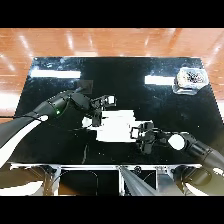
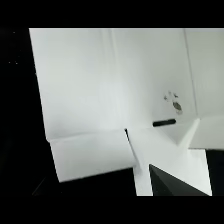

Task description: Fold the box and place the chain.

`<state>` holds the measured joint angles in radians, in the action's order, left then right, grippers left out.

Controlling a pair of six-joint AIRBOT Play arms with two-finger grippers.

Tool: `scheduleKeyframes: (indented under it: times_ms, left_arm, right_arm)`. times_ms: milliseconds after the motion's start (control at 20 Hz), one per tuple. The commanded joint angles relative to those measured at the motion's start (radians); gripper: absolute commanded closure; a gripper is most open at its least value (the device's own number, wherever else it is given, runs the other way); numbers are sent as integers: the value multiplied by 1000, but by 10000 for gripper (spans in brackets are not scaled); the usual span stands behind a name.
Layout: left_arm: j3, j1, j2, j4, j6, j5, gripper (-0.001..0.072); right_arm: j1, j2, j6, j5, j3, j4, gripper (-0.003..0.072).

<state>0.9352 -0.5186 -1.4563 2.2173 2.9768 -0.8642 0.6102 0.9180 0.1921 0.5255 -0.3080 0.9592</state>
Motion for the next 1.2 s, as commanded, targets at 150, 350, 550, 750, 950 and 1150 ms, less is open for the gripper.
scheduleKeyframes:
  times_ms: [150, 350, 550, 750, 950, 1150]
  left_arm:
    - [-1, 0, -1, 22, 0, 0, 684]
    - [-1, 0, -1, 24, 0, 0, 684]
    - [0, 0, -1, 24, 0, -14, 684]
    - [0, 0, -1, 23, 0, -35, 684]
    - [0, 0, -1, 24, 0, -35, 684]
    - [0, 0, -1, 23, 0, -37, 684]
  right_arm:
    - [53, 13, -13, -178, 6, -89, -19]
    - [53, 13, -13, -221, 5, -94, -19]
    - [50, 10, 36, -179, -23, -74, -20]
    - [37, 10, 36, -87, -89, -26, -20]
    - [36, 5, 60, -82, -90, -28, -21]
    - [24, 5, 89, -103, -91, -25, -21]
